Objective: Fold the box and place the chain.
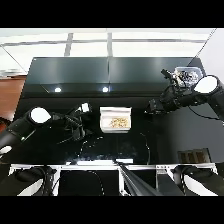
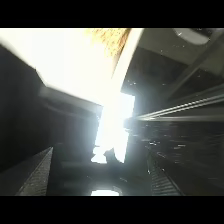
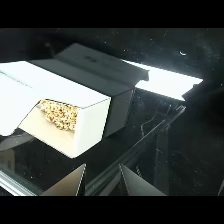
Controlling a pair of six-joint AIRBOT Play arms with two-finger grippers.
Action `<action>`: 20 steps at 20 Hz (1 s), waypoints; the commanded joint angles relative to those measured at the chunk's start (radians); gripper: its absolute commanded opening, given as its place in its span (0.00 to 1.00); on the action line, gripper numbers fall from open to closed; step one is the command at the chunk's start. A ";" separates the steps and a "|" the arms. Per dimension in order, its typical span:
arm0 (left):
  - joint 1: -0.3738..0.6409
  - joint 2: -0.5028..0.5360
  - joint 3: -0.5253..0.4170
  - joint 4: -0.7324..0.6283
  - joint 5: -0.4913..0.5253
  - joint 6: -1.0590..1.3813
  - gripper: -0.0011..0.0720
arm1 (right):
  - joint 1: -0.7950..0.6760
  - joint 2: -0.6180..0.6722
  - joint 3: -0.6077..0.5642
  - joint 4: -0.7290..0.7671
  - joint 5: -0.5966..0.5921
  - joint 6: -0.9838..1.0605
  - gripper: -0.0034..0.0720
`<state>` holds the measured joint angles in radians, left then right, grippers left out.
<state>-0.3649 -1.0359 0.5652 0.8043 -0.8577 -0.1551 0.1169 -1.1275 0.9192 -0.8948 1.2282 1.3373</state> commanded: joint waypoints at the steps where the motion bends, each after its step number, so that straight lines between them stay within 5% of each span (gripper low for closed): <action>1: -0.008 -0.106 0.021 -0.092 0.037 0.317 0.99 | 0.000 0.001 0.000 0.001 -0.003 0.001 0.39; 7: 0.004 -0.274 0.078 -0.197 0.030 0.404 0.99 | 0.000 0.001 0.000 0.003 -0.003 0.002 0.39; 20: -0.024 -0.294 0.093 -0.249 0.051 0.444 0.99 | 0.000 0.001 0.000 0.003 -0.033 0.001 0.39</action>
<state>-0.3752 -1.3273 0.6571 0.5602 -0.8124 0.2829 0.1169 -1.1275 0.9192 -0.8913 1.2118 1.3384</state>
